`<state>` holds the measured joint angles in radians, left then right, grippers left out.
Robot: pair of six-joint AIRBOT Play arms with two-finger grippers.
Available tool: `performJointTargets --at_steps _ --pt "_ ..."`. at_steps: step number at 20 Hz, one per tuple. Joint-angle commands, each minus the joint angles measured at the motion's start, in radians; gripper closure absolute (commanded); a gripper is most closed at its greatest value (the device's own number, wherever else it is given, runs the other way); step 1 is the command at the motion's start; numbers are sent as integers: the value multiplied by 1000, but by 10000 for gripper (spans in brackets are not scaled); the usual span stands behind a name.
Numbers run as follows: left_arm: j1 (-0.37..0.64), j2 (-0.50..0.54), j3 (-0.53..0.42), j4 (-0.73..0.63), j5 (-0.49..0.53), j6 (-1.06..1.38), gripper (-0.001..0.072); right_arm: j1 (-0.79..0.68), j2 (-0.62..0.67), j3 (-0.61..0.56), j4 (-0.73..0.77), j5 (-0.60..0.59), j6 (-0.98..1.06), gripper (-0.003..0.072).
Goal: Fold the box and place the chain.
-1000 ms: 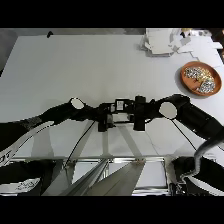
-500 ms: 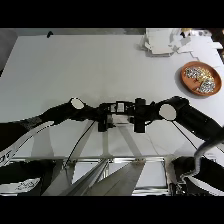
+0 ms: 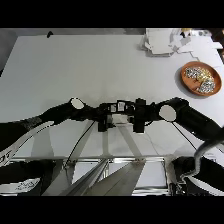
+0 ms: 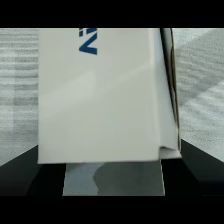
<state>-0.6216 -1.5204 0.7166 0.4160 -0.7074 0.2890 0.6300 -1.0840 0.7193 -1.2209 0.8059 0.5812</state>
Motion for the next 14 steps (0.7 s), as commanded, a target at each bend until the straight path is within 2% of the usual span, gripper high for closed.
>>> performJointTargets --at_steps 1,14 --pt "1 1 0 0 0 -1 438 0 -1 -1 -2 -27 13 528" --pt "1 1 0 0 0 -1 438 0 19 -2 -6 -34 13 526"
